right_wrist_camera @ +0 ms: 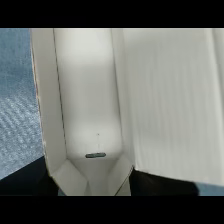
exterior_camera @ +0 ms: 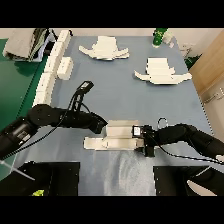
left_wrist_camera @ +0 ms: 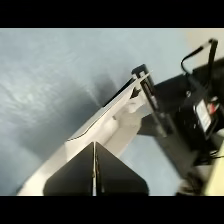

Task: Fold the box.

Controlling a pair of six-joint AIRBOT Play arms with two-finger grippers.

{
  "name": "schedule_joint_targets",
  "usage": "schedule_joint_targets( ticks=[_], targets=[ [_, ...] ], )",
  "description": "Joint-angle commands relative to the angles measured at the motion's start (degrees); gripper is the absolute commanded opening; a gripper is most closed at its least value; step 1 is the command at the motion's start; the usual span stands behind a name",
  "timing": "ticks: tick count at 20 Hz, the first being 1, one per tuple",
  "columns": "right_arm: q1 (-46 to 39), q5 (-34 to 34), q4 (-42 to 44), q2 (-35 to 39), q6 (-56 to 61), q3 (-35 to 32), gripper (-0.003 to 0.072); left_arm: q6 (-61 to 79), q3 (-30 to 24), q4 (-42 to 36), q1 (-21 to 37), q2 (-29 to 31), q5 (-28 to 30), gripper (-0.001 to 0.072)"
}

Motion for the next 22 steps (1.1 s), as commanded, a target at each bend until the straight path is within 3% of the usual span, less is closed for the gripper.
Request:
schedule_joint_targets(
  ticks=[1,7,12,17,22],
  targets=[
    [0.00,0.02,0.04,0.04,0.04,0.04,0.0518,9.05,-0.15,10.25,0.11,6.16,0.28,0.0696],
    [0.02,0.02,0.04,0.04,0.04,0.04,0.0517,22.67,-0.33,11.50,1.46,3.30,-1.75,0.0697],
    [0.02,0.02,0.02,0.04,0.04,0.04,0.0517,38.91,-6.75,8.07,5.22,-0.35,-1.66,0.0697],
    [0.00,0.02,0.02,0.04,0.04,0.04,0.0518,54.42,-12.98,1.07,0.96,-2.86,-1.57,0.0697],
    [0.00,0.02,0.02,0.04,0.04,0.04,0.0518,57.83,-13.49,-6.40,-2.69,-8.52,3.65,0.0696]
  ],
)
